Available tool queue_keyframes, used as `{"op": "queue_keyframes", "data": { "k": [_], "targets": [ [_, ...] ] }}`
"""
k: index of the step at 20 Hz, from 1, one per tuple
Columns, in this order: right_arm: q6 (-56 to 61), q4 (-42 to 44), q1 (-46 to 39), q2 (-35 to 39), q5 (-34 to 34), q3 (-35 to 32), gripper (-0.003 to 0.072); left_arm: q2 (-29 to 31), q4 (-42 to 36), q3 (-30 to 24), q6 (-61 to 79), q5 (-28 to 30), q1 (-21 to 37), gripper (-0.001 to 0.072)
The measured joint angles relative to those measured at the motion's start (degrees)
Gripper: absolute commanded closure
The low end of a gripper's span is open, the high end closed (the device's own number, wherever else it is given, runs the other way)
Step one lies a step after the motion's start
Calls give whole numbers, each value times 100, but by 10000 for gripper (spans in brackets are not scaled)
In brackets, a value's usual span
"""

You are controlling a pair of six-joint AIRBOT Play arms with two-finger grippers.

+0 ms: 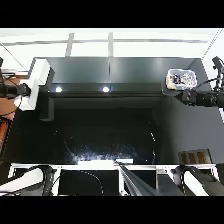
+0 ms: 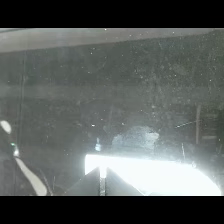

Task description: Fold the box and place the chain.

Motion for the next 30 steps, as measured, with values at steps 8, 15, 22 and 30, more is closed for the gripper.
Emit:
{"op": "queue_keyframes", "data": {
  "k": [8,15,22,30],
  "targets": [
    [2,26,7,0,0,0,640,-1491,-42,1355,487,-179,-103,46],
    [0,35,7,0,61,0,640,-1735,48,2258,249,-1029,-378,8],
    [7,-387,7,295,245,0,639,-1145,-713,3136,-345,-3045,-708,680],
    [339,-1333,7,1567,-468,-1187,641,1685,-940,203,-614,-1049,-2732,679]
  ]
}}
